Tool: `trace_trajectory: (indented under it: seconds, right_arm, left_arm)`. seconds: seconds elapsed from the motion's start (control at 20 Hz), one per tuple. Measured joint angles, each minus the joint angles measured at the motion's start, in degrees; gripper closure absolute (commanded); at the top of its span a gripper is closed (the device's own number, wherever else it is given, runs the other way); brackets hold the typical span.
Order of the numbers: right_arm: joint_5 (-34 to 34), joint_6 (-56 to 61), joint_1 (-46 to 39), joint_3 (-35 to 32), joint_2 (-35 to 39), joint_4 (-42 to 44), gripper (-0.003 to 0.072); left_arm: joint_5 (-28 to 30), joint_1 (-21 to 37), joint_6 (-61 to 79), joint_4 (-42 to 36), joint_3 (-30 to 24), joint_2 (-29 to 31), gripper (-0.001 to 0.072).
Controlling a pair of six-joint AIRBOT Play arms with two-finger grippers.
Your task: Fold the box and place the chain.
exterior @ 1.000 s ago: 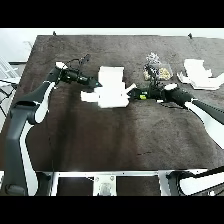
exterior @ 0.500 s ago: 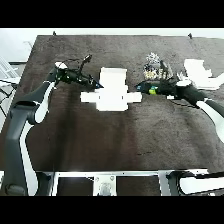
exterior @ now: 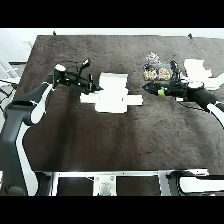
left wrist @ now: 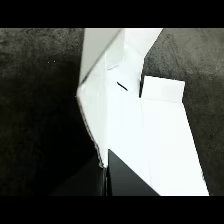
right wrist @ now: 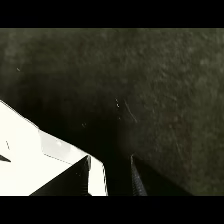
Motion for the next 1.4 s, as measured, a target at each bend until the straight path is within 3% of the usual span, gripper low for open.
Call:
trace_trajectory:
  seconds: [0.2, 0.4, 1.0, 1.4]
  right_arm:
    - [0.13, -1.4, -0.13, -1.6, 0.07, 0.02, 0.0365]
    - [-0.04, -2.56, -0.15, -2.12, 0.09, 0.11, 0.0365]
    - [-0.68, -7.87, -0.15, -2.56, 0.72, 0.72, 0.0366]
    - [-0.83, -24.48, 1.84, -10.08, 10.21, 9.18, 0.0364]
  left_arm:
    - [5.77, 0.13, 9.16, -3.85, -9.2, 3.48, 0.0696]
    - [8.22, -0.02, 14.38, -5.64, -13.44, 4.31, 0.0696]
    - [9.46, -0.09, 20.63, -5.33, -15.06, 4.09, 0.0694]
    - [9.09, -0.07, 21.86, -4.98, -15.06, 3.5, 0.069]
